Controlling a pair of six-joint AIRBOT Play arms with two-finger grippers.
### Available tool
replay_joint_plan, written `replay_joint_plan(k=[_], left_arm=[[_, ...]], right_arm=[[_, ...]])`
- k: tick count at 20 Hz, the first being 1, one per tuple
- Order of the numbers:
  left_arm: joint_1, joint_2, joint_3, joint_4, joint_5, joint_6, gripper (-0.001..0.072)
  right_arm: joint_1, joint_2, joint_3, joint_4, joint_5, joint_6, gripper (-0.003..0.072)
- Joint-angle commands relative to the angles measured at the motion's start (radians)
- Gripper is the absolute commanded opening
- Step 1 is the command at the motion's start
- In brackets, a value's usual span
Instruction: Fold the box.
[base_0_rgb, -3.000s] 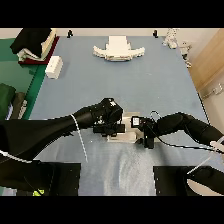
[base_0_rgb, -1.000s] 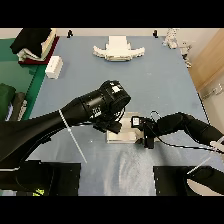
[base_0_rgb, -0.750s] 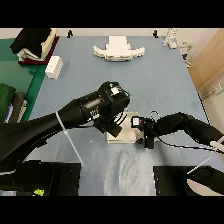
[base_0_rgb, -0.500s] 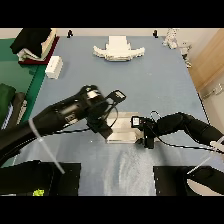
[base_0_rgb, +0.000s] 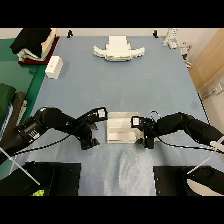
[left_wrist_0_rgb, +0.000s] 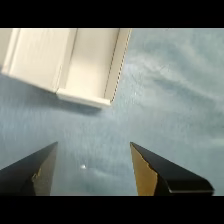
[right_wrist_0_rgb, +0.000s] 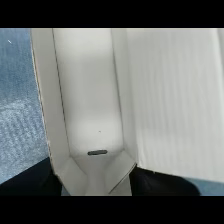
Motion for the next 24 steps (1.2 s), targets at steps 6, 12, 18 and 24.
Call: replay_joint_plan(k=[6,12,18,24], left_arm=[[0.066,-0.222,-0.112,-0.407,0.254,0.673,0.0694],[0.066,-0.264,-0.107,-0.498,0.227,0.782,0.0694],[0.012,-0.264,-0.107,-0.517,0.228,0.800,0.0694],[-0.010,-0.327,-0.100,-0.541,0.301,0.786,0.0694]], right_arm=[[0.000,0.000,0.000,0.000,0.000,0.000,0.0512],[0.000,0.000,0.000,0.000,0.000,0.000,0.0512],[0.000,0.000,0.000,0.000,0.000,0.000,0.0512],[0.000,0.000,0.000,0.000,0.000,0.000,0.0512]])
